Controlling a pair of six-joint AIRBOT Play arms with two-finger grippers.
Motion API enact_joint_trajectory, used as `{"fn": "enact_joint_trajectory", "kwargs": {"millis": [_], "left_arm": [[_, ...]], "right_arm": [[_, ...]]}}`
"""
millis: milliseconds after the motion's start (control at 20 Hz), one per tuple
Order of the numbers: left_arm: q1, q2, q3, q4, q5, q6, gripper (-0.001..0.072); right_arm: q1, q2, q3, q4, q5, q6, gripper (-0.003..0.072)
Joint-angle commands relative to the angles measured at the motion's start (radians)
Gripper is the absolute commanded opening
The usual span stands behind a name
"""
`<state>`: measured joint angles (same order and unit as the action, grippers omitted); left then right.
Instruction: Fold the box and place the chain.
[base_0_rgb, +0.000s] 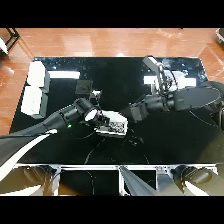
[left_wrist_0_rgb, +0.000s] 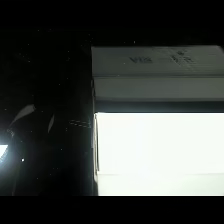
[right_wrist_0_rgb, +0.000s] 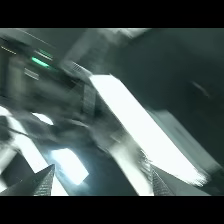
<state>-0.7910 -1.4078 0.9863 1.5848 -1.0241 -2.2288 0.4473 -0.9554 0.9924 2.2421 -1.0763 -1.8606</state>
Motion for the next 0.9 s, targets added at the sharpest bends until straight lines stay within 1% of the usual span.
{"fn": "enact_joint_trajectory", "kwargs": {"millis": [0,50,100,150,300,400,450,550,600,650,800,850], "left_arm": [[0.001,-0.001,0.000,0.000,-0.001,0.000,0.0025],[0.000,-0.001,0.000,0.000,-0.001,0.000,0.0025],[0.001,-0.001,0.000,0.000,-0.002,0.000,0.0025],[0.000,-0.001,0.000,-0.001,-0.001,0.000,0.0025],[0.001,-0.001,0.000,0.000,0.000,0.000,0.0025],[0.000,-0.001,0.000,-0.001,-0.002,0.000,0.0025],[0.000,-0.001,0.000,0.000,-0.001,0.000,0.0025],[0.001,-0.001,0.000,0.000,0.000,0.000,0.0025],[0.001,-0.001,0.000,0.000,0.000,0.000,0.0025],[0.001,-0.001,0.000,0.000,0.001,0.000,0.0025],[0.001,-0.001,0.000,0.000,0.000,0.000,0.0025],[0.001,-0.001,0.000,0.000,-0.001,0.000,0.0025]], "right_arm": [[-0.110,0.032,-0.021,-0.249,-0.141,0.006,0.0680],[-0.156,0.046,-0.051,-0.301,-0.144,-0.034,0.0680],[-0.182,0.049,-0.094,-0.317,-0.130,-0.087,0.0680],[-0.196,0.048,-0.161,-0.306,-0.080,-0.129,0.0680],[-0.159,0.048,-0.393,-0.221,0.163,-0.248,0.0680],[-0.098,0.047,-0.488,-0.144,0.299,-0.388,0.0679],[-0.057,0.047,-0.516,-0.116,0.352,-0.486,0.0679],[0.031,0.046,-0.554,-0.106,0.466,-0.631,0.0679],[0.070,0.040,-0.566,-0.094,0.541,-0.645,0.0679],[0.100,0.023,-0.566,-0.070,0.584,-0.645,0.0678],[0.167,-0.060,-0.566,-0.065,0.644,-0.667,0.0678],[0.177,-0.079,-0.566,-0.064,0.658,-0.679,0.0661]]}}
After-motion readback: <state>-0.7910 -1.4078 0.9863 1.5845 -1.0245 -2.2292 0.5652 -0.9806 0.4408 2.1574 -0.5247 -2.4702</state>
